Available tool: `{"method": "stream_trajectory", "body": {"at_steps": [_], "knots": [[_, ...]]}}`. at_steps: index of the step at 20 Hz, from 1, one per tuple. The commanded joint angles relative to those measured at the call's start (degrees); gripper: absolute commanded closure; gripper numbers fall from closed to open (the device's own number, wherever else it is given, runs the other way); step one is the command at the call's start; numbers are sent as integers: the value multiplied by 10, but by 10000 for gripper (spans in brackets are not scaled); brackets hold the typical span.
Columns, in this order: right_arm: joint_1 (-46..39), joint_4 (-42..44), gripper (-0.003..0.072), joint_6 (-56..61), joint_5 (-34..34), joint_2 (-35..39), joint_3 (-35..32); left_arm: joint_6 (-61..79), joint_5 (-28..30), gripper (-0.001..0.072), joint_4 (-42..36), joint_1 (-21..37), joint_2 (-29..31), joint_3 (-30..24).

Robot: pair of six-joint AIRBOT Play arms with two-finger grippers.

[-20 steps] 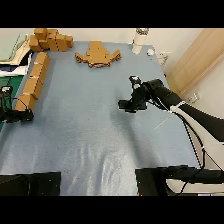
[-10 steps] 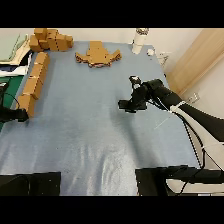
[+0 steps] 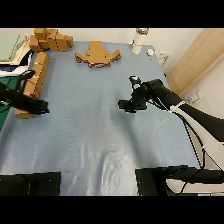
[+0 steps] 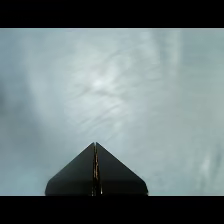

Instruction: Fold the box.

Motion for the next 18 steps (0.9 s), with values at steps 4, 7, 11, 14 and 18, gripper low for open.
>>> {"method": "stream_trajectory", "body": {"at_steps": [4,7,11,14,18], "knots": [[0,0,683,0,0,0,0,-66,46,698,-35,-180,-96,84],[0,0,683,0,0,0,0,-74,45,698,-47,-211,-144,108],[0,0,683,0,0,0,0,-73,65,698,-57,-241,-159,108],[0,0,683,0,0,0,0,-73,63,698,-62,-247,-159,108],[0,0,683,0,0,0,0,-73,63,698,-62,-247,-159,108]]}}
